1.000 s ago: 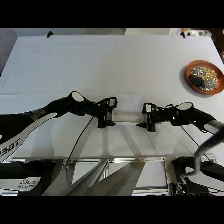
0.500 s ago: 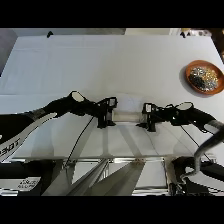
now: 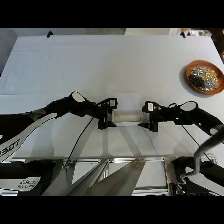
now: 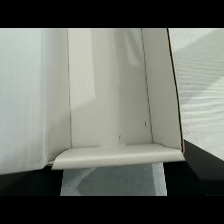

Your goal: Fold the box and place the chain.

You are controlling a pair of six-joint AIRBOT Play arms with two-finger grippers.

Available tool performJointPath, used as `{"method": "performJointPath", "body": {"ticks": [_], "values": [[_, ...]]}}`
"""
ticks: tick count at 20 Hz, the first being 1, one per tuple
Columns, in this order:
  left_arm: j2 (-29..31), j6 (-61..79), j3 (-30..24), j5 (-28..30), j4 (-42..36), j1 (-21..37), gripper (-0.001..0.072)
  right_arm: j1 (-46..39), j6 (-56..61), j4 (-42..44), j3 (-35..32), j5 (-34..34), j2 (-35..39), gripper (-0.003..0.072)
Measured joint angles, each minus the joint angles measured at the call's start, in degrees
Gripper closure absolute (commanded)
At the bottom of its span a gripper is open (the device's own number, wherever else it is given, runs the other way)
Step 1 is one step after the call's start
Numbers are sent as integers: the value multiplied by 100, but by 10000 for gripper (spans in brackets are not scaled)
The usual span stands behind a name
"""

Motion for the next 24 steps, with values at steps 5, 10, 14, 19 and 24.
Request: {"method": "performJointPath", "body": {"ticks": [5, 10, 14, 19, 24], "values": [[0, 37, 0, 20, 13, 0, 536, -2, 1093, -1329, 0, -48, 577, 6], [0, 15, 0, 33, 9, 0, 536, -2, 2100, -2334, 0, 72, 1349, 7], [0, 11, 0, 39, 2, -2, 536, -2, 2579, -2494, 0, 302, 2186, 30], [0, -31, 0, 37, -17, 0, 640, -2, 2820, -2072, 0, 590, 2743, 45], [103, -402, -2, -42, 251, 0, 705, -2, 2876, -1585, -2, 660, 2863, 44]]}}
